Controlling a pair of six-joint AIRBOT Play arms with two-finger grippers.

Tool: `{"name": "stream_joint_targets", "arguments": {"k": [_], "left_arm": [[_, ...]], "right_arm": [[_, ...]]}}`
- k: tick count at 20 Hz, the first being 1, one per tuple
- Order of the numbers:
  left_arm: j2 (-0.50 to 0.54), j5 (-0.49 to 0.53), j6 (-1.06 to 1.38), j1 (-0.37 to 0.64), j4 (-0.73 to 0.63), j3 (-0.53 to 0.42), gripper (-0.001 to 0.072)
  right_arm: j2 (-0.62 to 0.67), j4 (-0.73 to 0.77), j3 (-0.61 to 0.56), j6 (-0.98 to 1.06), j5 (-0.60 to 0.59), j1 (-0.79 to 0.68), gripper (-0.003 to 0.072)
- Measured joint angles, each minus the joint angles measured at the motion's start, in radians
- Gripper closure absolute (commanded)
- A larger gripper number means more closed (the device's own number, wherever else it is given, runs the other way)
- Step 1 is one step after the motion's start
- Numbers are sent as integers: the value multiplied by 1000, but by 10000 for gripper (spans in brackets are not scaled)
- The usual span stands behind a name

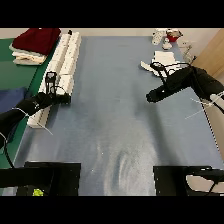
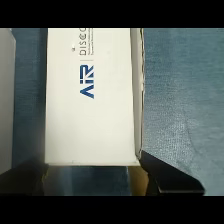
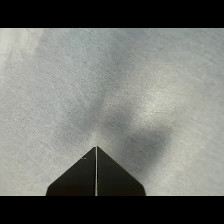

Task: Fold the box.

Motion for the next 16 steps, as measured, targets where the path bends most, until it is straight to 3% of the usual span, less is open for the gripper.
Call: {"name": "stream_joint_targets", "arguments": {"k": [14, 15, 16], "left_arm": [[-21, 9, 11, 0, 4, 9, 169], [-21, 9, 11, 0, 4, 9, 7], [-21, 9, 10, 0, 5, 10, 5]], "right_arm": [[0, 0, 0, 0, 0, 0, 679], [0, 0, 0, 0, 0, 0, 679], [0, 0, 0, 0, 0, 0, 679]]}}
